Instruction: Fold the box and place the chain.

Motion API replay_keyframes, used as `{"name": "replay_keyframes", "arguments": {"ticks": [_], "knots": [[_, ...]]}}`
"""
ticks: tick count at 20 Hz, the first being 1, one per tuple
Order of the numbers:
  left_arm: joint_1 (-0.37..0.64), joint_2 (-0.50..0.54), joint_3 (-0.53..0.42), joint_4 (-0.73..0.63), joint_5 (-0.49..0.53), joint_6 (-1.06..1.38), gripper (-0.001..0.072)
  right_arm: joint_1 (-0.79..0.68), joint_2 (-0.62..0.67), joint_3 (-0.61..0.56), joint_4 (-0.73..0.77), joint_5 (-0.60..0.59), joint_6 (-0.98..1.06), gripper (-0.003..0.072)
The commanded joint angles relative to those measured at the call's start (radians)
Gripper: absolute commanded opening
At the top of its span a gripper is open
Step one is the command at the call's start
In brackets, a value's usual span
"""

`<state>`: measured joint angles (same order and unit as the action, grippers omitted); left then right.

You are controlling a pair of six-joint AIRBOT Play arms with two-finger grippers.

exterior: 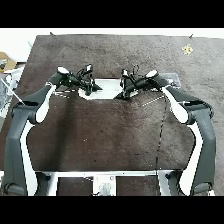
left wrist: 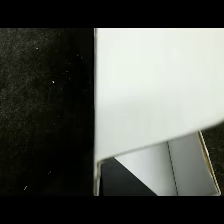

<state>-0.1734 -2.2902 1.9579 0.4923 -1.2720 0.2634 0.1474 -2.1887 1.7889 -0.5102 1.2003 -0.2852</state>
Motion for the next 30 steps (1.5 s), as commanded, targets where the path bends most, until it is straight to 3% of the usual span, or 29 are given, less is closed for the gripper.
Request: {"name": "replay_keyframes", "arguments": {"ticks": [1,6,8,30], "knots": [[0.000,-0.001,0.000,0.000,0.001,0.000,0.0010,0.001,-0.001,0.001,-0.002,0.001,0.000,0.0572],[0.000,-0.001,0.000,0.000,0.001,0.000,0.0010,0.001,-0.028,0.014,-0.002,0.015,0.010,0.0561],[0.000,-0.001,0.000,0.000,0.001,0.000,0.0010,0.001,-0.030,0.019,0.001,0.005,0.023,0.0440],[0.000,0.000,0.000,0.000,0.001,0.000,0.0010,0.001,-0.030,0.020,-0.002,-0.003,0.023,0.0442]]}}
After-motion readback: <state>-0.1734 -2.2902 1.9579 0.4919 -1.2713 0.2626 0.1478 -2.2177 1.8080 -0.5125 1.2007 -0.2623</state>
